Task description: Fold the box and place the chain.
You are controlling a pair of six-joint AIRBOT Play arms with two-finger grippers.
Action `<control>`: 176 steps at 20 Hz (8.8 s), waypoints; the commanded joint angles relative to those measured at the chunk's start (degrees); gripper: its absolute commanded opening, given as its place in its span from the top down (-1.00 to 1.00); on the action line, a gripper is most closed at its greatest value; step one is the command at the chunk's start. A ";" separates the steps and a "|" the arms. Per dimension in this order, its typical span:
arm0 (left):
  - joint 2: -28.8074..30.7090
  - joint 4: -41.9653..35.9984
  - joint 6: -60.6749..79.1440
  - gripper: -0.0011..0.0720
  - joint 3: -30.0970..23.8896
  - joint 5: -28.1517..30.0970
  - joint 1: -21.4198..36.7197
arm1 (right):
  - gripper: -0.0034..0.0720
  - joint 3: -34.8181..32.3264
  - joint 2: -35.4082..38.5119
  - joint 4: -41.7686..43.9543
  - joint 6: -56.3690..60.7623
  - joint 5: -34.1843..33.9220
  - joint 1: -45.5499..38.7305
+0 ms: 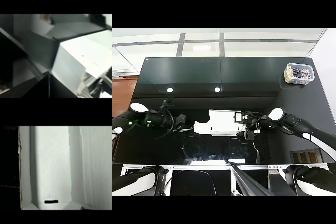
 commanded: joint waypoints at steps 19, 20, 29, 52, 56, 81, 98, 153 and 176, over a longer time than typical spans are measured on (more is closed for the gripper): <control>-4.37 -9.35 10.86 -0.89 6.03 -1.81 -8.68 | 0.26 0.04 -0.04 0.02 0.00 0.02 0.02; -4.37 -9.49 10.86 -0.89 6.03 -2.19 -8.85 | 0.26 0.04 -0.04 0.02 0.00 0.02 0.02; -4.37 -8.11 8.09 -0.63 8.28 -2.73 -16.39 | 0.26 0.04 -0.04 0.02 0.00 0.00 0.02; -4.37 2.86 -12.61 -0.49 14.69 4.83 -25.27 | 0.26 0.04 -0.04 0.02 0.02 -0.02 0.02; -4.37 10.01 -17.27 -0.49 14.95 7.23 -27.45 | 0.26 0.04 -0.04 0.02 0.02 -0.04 0.02; -7.87 44.87 -60.57 -0.33 25.24 4.33 -45.13 | 0.26 0.04 -0.04 0.15 0.07 -0.20 0.02; -11.50 43.56 -62.01 -0.43 30.36 2.01 -46.29 | 0.26 0.04 -0.04 0.13 0.07 -0.17 0.02; -11.52 43.34 -60.50 0.90 30.34 1.77 -46.66 | 0.85 0.50 6.45 0.90 2.25 7.23 -2.60; -11.52 43.32 -60.50 0.90 30.34 2.27 -46.66 | 0.41 0.52 2.95 4.24 9.66 3.80 0.52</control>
